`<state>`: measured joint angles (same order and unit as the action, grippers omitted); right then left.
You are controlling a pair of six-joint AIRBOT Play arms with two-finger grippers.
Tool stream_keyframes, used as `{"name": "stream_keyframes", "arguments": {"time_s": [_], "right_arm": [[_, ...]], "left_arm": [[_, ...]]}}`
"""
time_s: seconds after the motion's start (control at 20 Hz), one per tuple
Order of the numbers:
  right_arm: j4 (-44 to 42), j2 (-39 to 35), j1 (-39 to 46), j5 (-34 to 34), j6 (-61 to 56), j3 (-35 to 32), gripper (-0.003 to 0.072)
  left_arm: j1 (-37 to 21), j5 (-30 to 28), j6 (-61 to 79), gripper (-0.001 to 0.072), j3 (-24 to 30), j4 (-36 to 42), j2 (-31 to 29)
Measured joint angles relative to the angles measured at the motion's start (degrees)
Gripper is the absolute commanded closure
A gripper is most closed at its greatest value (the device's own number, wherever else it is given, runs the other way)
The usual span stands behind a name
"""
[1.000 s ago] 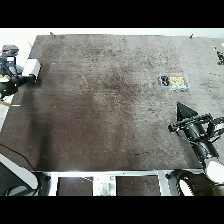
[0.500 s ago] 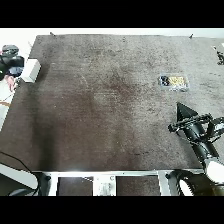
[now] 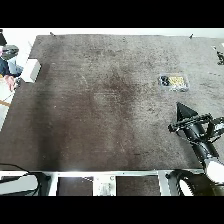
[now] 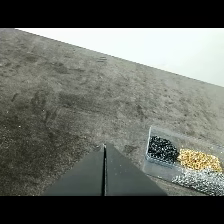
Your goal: Fold the box and place the chain.
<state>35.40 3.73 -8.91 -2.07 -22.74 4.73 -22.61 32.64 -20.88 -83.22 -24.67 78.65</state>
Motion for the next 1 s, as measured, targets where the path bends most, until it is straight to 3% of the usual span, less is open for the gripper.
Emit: {"name": "stream_keyframes", "arguments": {"time_s": [0.65,0.85,1.0], "right_arm": [[0.0,0.0,0.0,0.0,0.0,0.0,0.0679],[0.0,0.0,0.0,0.0,0.0,0.0,0.0679],[0.0,0.0,0.0,0.0,0.0,0.0,0.0679]], "left_arm": [[0.0,-13.8,9.2,0.0706,49.2,9.3,-46.9],[0.0,-14.6,9.6,0.0705,60.3,11.9,-60.2],[0.0,-14.6,7.3,0.0706,66.1,13.5,-65.8]]}}
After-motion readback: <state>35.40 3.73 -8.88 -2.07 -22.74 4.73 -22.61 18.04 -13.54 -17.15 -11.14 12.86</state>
